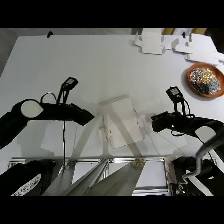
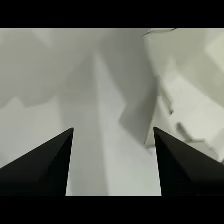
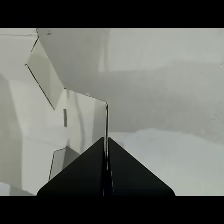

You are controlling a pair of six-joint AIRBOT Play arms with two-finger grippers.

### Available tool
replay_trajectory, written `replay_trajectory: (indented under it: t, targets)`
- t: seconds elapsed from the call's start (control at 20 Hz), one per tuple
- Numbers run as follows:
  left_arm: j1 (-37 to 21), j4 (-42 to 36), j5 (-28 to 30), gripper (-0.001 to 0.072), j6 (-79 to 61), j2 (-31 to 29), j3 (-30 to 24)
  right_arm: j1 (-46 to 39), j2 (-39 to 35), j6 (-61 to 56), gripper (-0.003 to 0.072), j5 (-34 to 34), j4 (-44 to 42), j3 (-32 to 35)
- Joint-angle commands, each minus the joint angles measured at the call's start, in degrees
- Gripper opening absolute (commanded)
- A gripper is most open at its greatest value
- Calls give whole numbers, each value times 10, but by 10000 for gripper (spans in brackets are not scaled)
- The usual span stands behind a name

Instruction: Fold the box and place the chain.

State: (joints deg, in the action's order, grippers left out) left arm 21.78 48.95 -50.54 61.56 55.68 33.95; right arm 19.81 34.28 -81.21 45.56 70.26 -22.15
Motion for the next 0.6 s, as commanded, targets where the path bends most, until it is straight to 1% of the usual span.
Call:
replay_trajectory:
  t: [0.0,0.15,0.25,0.4,0.45,0.55]
  targets:
    - [-9,-177,-17,559,-203,91,15,1,0,0,15,9,0,0]
    - [-25,-200,-84,572,-278,143,52,1,0,0,15,8,0,0]
    - [-28,-200,-109,572,-297,166,68,1,0,0,15,8,0,0]
    - [-27,-204,-120,572,-315,202,69,1,0,0,15,9,0,0]
    - [-27,-220,-119,572,-324,218,69,1,0,0,15,8,0,0]
    - [-27,-276,-125,572,-365,250,69,1,0,0,15,8,0,0]
